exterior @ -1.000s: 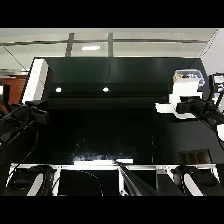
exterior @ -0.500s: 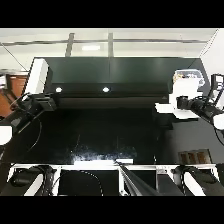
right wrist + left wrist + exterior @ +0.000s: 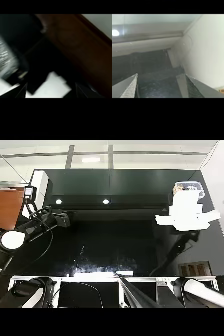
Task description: Fold the box and place the chain.
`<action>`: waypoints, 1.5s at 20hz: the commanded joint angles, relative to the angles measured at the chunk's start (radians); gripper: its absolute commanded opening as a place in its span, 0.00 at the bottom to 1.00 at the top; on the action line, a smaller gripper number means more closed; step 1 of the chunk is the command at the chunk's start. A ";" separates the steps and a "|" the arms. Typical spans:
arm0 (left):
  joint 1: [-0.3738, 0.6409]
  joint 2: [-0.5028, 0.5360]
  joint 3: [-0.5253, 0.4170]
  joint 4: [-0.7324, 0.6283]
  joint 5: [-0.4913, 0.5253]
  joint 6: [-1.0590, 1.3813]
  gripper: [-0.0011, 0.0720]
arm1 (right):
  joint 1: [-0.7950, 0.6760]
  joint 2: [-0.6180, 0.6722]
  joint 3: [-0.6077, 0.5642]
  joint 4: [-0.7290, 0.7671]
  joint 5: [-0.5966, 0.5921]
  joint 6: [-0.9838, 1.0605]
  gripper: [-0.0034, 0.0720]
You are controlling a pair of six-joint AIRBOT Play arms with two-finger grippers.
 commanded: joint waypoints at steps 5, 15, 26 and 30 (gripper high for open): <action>-0.025 -0.011 0.002 -0.003 -0.002 0.004 0.99 | -0.206 -0.452 0.510 0.334 0.635 -0.481 1.00; -0.025 -0.011 0.002 -0.010 -0.026 0.004 0.99 | -0.092 -0.558 0.509 0.369 0.620 -0.810 1.00; -0.025 -0.011 0.002 -0.014 -0.037 -0.004 0.98 | -0.071 -0.558 0.502 0.274 0.660 -0.838 0.70; -0.025 -0.011 0.002 -0.013 -0.036 -0.003 0.98 | -0.061 -0.558 0.491 0.274 0.688 -0.836 0.38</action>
